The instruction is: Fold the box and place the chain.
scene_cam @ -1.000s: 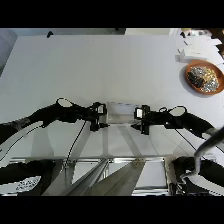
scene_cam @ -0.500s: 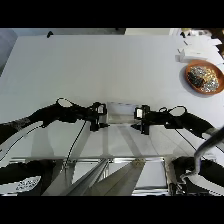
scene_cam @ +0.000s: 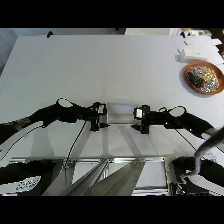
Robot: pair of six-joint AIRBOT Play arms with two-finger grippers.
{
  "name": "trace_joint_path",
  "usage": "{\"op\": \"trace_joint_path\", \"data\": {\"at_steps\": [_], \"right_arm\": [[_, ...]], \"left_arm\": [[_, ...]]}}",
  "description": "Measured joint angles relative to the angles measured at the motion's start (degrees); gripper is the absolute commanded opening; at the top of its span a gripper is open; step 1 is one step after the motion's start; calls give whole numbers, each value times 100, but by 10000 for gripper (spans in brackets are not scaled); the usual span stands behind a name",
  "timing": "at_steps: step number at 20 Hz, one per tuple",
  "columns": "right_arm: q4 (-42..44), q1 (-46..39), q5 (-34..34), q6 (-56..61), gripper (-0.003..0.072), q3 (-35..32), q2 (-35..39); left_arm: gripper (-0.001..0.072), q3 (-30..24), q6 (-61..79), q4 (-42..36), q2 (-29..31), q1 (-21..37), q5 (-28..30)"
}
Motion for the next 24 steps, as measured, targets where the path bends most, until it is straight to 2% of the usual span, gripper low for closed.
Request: {"op": "trace_joint_path", "data": {"at_steps": [5, 8, 16, 19, 21, 22, 24], "right_arm": [[-22, 0, 85, 70, 706, 0, 168], [-356, 0, 131, 470, 706, 0, 457], [-2916, 0, 699, 3790, 687, 0, 1309], [-3259, 0, 787, 4688, 634, 4, 1834], [-2949, 0, 713, 4999, 633, 11, 2201], [-2623, 2, 658, 5086, 608, 11, 2341], [-1777, 59, 457, 5224, 274, 11, 2516]], "left_arm": [[225, 0, 0, 7, 0, 0, -9], [225, 0, 2, 15, 0, 0, -17], [225, 0, 13, 22, 0, 0, -59], [225, 2, 13, 24, 0, 0, -66], [225, 0, 11, 24, 0, 0, -72], [225, 0, 11, 24, 0, 0, -74], [225, 0, 11, 24, 0, 0, -76]]}}
